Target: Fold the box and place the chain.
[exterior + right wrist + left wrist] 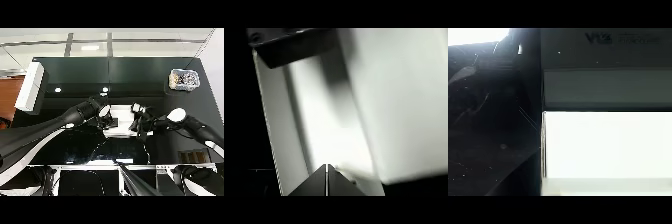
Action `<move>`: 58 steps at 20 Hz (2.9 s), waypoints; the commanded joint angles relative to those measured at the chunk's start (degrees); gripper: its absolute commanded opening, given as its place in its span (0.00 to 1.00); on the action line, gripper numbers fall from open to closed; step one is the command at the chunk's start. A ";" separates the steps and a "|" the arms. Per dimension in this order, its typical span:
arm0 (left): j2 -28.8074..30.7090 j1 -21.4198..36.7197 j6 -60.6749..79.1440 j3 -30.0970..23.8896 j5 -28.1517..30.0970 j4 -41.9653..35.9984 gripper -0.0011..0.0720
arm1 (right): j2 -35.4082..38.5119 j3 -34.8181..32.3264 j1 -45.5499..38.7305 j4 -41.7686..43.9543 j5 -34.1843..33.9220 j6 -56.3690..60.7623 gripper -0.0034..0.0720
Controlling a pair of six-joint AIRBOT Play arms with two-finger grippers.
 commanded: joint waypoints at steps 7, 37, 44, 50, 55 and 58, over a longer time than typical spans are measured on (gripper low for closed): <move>0.04 0.07 0.04 0.07 -0.39 0.04 0.05 | 11.06 -6.73 -34.14 -15.50 0.92 61.09 0.06; 0.04 0.07 0.04 0.07 -0.46 0.04 0.05 | -2.32 0.37 -4.59 3.04 8.07 54.93 0.53; 0.04 0.07 0.04 0.07 -0.42 0.04 0.05 | -2.49 6.78 2.95 -10.95 4.00 67.93 0.40; 0.04 0.07 0.07 0.07 -0.44 0.04 0.05 | -7.72 15.89 13.20 -30.25 5.53 87.56 0.40; 0.04 0.07 0.04 0.07 -0.39 0.04 0.05 | -15.43 22.97 19.26 -43.34 12.81 100.89 0.40; 0.04 0.07 0.04 0.07 -0.39 0.07 0.05 | -16.90 23.45 21.20 -44.87 13.99 105.39 0.40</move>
